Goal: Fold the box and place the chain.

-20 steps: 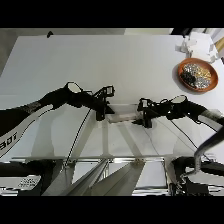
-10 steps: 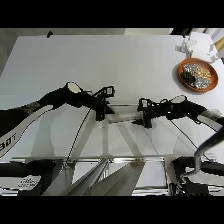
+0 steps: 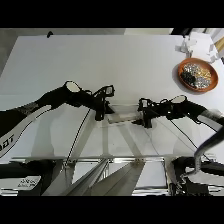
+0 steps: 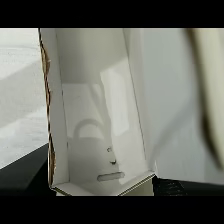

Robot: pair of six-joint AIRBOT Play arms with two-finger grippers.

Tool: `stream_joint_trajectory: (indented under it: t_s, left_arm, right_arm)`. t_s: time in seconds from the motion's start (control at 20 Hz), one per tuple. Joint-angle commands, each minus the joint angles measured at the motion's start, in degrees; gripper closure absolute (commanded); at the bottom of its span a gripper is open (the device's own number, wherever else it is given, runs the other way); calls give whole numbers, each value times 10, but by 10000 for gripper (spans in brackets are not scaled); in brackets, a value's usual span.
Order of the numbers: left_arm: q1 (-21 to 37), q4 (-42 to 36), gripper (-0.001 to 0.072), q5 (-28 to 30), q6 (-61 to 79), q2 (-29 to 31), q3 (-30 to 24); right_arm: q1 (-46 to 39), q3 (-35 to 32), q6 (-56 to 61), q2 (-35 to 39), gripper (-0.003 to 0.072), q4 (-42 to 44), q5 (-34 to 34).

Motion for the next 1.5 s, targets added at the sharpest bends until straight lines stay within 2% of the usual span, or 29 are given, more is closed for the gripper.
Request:
stream_joint_trajectory:
  t_s: [0.0,0.6,0.65,0.8,0.85,1.1,1.45]
  left_arm:
    - [0,-1,637,3,0,0,0]
    - [1,0,637,3,0,1,0]
    - [1,1,579,2,0,1,0]
    - [1,13,290,-1,0,1,0]
    - [1,14,244,-2,0,1,0]
    - [2,19,246,-11,-1,3,0]
    - [19,151,258,-15,-132,43,0]
  right_arm:
    - [0,0,0,0,272,0,0]
    - [0,0,0,0,272,0,0]
    - [0,0,0,0,272,0,0]
    - [0,0,0,0,272,0,0]
    - [0,0,0,0,272,0,0]
    - [0,0,0,0,272,0,0]
    - [0,0,0,0,272,0,0]
